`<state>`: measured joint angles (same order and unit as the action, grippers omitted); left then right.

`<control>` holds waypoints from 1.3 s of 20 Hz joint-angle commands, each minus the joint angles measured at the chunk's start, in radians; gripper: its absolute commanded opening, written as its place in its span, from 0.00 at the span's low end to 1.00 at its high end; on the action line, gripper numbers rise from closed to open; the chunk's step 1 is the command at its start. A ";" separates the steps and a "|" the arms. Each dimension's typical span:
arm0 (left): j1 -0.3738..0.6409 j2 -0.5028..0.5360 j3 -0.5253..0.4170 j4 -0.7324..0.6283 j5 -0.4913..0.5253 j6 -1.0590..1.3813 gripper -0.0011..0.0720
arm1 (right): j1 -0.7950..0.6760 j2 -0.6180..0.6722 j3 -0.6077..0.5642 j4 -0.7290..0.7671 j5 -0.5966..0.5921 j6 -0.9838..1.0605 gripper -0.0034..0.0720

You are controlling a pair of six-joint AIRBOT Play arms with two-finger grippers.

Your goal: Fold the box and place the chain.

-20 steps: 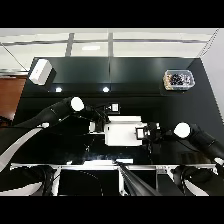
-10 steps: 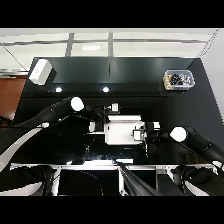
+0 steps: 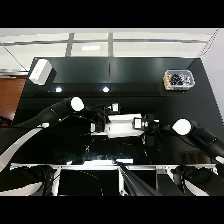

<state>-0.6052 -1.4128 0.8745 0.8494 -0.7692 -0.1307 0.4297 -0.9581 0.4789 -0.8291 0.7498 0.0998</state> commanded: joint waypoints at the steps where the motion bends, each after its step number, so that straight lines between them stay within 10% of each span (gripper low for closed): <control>1: 0.000 -0.001 0.000 0.002 0.002 0.003 0.05 | -0.033 0.000 0.066 0.005 0.101 0.108 0.90; 7: 0.000 -0.001 0.000 0.002 0.002 0.003 0.05 | -0.041 0.000 0.070 -0.016 -0.043 0.108 0.90; 26: 0.000 -0.001 0.000 0.002 0.001 0.003 0.05 | -0.134 -0.096 0.069 0.232 0.028 -0.284 0.90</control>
<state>-0.6048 -1.4128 0.8745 0.8558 -0.7696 -0.1276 0.2970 -1.0328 0.5472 -0.6582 0.7746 -0.1307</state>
